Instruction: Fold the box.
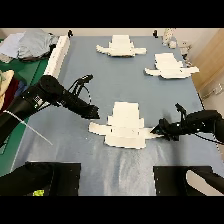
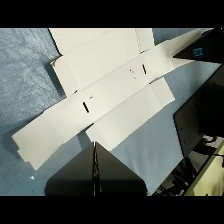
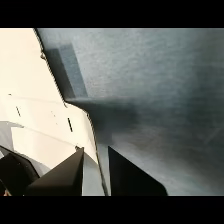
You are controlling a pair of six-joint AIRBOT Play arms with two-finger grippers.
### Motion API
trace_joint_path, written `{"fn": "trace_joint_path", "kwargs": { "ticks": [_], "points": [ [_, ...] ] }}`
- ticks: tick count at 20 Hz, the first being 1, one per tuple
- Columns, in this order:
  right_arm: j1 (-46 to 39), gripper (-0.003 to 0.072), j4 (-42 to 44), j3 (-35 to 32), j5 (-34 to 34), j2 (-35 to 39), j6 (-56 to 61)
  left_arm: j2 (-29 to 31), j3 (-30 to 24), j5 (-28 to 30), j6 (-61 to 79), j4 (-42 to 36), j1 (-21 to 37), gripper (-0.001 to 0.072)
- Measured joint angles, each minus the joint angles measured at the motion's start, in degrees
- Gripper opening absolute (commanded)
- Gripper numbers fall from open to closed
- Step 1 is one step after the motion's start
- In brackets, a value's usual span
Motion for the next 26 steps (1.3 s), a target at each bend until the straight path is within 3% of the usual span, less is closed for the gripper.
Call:
{"fn": "trace_joint_path", "kwargs": {
  "ticks": [6, 7, 8, 14, 15, 16, 21, 26],
  "points": [
    [1.6, 0.0155, 0.5, 4.2, -3.0, -4.0, -3.2, 0.0, 0.0, 0.3, 0.2, -0.1, 0.0, 0.0014],
    [2.4, 0.0053, 0.5, 4.5, -3.1, -4.4, -3.3, 0.0, 0.0, 0.3, 0.2, -0.4, 0.0, 0.0014],
    [3.4, -0.0002, 0.6, 4.6, -3.0, -4.6, -3.5, 0.0, 0.0, 0.3, 0.2, -0.8, 0.0, 0.0014],
    [11.7, -0.0003, 0.7, 4.7, 2.7, -3.9, -8.8, 0.0, 0.0, 2.5, 0.2, -2.1, 0.1, 0.0016],
    [13.7, -0.0004, 0.7, 4.3, 3.5, -2.7, -9.7, 0.0, 0.0, 3.2, 0.2, -2.2, 0.3, 0.0137],
    [15.9, -0.0004, 0.7, 3.6, 4.8, -1.0, -10.5, -0.1, 0.0, 3.7, 0.2, -2.2, 0.7, 0.0394],
    [25.2, -0.0004, 0.3, -1.4, 13.2, 9.4, -11.2, -1.9, 0.0, 4.5, -0.3, -2.2, 4.2, 0.0421],
    [28.5, -0.0004, 0.0, -3.5, 17.2, 12.8, -10.3, -8.3, 0.0, 4.0, 1.4, -2.5, 6.7, 0.0421]
  ]
}}
